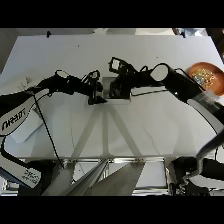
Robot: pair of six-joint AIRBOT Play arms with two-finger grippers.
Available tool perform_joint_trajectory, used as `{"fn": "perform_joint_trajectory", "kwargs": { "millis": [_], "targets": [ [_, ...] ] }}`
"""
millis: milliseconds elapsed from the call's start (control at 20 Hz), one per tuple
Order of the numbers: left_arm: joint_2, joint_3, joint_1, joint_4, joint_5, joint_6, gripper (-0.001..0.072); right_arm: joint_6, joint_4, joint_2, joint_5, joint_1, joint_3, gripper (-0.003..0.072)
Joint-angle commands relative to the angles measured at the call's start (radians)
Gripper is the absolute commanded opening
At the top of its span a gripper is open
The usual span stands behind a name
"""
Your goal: Fold the box and place the chain.
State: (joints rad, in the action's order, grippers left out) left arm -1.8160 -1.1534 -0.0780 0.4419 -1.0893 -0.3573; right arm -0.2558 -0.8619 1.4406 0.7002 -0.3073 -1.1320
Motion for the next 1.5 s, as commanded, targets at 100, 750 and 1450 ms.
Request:
{"fn": "perform_joint_trajectory", "kwargs": {
  "millis": [100,750,1450],
  "targets": [
    [0.0,0.0,0.0,0.0,0.0,0.0,0.0382,-0.159,-0.232,0.027,0.045,-0.012,-0.001,0.0281],
    [0.0,0.0,0.0,0.0,0.0,0.0,0.0382,-0.031,-0.348,-0.152,0.327,0.34,0.003,0.0482],
    [0.0,0.0,0.0,0.0,0.0,0.0,0.0382,0.162,-0.351,0.168,0.251,0.446,0.003,0.048]
  ]
}}
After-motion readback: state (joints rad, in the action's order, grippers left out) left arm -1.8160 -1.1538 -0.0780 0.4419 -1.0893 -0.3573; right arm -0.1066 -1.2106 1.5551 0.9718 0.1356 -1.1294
